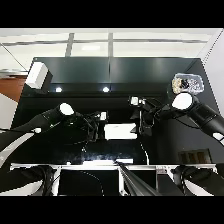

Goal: Fold the box and place the chain.

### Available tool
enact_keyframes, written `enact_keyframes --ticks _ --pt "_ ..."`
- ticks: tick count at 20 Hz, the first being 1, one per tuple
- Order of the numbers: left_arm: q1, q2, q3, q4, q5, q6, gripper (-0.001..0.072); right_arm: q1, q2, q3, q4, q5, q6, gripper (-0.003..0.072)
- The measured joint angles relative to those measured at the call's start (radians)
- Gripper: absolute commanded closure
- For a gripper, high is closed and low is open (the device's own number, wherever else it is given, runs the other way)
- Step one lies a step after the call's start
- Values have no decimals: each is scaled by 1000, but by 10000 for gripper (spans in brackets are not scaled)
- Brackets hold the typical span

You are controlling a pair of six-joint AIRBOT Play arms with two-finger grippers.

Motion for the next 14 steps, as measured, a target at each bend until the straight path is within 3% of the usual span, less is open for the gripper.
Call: enact_keyframes --ticks 12,13,14 --pt "0 0 0 0 0 -1 222 27 0 -37 -32 -63 46 -8" --pt "0 0 0 0 0 -1 222 35 0 -40 -34 -74 47 103" --pt "0 0 0 0 0 -1 222 42 0 -43 -36 -82 47 159"
